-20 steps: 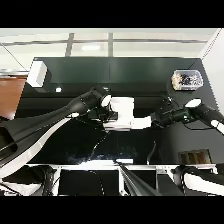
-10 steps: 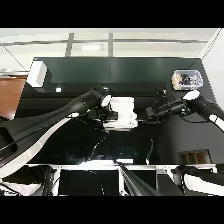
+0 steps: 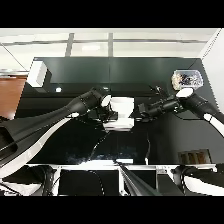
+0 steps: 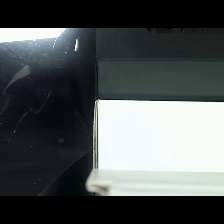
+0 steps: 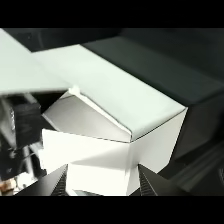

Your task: Fold the box and place the chain.

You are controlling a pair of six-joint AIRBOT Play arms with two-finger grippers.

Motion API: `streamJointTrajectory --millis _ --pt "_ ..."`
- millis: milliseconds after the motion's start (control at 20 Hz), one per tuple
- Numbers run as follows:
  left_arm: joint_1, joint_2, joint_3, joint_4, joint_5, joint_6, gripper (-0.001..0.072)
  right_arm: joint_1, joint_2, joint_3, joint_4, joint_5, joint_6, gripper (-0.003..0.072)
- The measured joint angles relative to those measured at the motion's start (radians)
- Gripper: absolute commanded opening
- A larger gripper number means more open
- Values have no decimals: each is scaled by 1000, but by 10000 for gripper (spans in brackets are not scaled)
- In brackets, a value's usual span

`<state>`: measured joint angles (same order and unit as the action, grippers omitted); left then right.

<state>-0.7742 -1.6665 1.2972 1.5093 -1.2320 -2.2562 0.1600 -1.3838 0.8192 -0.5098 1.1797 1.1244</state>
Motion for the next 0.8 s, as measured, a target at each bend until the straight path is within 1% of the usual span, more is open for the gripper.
streamJointTrajectory --millis 300,550,800 --pt "0 0 0 1 -1 0 28 140 0 61 -190 -101 178 484" --pt "0 0 0 1 0 0 28 270 0 129 -431 -182 401 483" --pt "0 0 0 0 2 -1 28 370 0 190 -689 -189 607 484"
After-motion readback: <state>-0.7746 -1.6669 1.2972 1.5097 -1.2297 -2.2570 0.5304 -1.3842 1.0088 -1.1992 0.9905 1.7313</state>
